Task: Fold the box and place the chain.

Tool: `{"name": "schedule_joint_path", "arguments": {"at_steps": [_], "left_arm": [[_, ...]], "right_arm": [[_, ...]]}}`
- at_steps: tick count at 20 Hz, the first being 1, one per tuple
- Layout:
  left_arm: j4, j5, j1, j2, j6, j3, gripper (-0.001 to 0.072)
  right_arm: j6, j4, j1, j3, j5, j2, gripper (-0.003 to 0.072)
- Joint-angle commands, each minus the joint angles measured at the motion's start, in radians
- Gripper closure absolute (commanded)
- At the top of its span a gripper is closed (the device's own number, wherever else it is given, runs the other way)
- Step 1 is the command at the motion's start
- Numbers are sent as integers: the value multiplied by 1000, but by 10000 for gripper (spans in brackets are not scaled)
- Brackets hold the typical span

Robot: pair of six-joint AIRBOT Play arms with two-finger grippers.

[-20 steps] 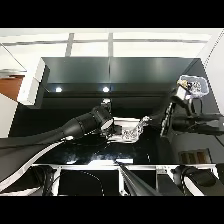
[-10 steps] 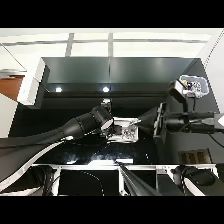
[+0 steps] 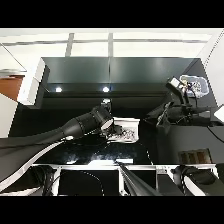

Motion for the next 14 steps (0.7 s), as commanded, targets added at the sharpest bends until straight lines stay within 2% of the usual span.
{"name": "schedule_joint_path", "arguments": {"at_steps": [1,2,5,7,9,12,13,14], "left_arm": [[0,0,0,0,-8,11,415],[0,-2,0,0,-8,22,262],[1,-37,0,8,13,67,244],[1,-90,0,33,133,102,244],[-2,-210,0,66,314,126,244],[4,-482,0,140,590,132,245],[5,-541,0,177,661,131,245],[6,-553,0,222,737,126,245]], "right_arm": [[42,-34,-73,3,42,-2,299],[43,-34,-79,3,54,-2,300],[43,-63,-78,3,58,-2,300],[56,-92,-78,3,58,-2,300],[73,-120,-78,3,59,-2,300],[92,-127,-78,3,60,-2,301],[101,-127,-78,2,60,-2,301],[109,-127,-78,3,60,-2,311]]}}
